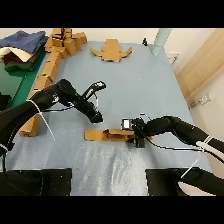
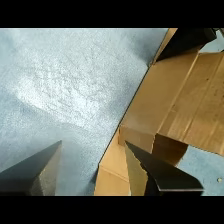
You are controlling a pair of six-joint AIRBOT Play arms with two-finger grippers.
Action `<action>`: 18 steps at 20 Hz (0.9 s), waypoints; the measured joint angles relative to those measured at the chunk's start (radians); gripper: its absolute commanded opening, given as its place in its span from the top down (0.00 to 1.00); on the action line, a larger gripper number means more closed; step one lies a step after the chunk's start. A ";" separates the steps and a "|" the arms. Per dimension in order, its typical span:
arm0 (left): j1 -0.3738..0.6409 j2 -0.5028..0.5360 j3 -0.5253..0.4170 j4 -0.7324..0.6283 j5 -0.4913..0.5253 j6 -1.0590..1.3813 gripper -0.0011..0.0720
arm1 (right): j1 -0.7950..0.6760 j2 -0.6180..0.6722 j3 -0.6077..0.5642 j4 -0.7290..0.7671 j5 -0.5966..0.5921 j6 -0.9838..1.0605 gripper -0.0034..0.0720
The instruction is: Fold the box.
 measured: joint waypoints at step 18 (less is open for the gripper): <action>-0.004 0.175 -0.193 -0.174 -0.209 -0.070 0.16 | 0.001 0.001 0.000 0.006 -0.008 -0.007 0.25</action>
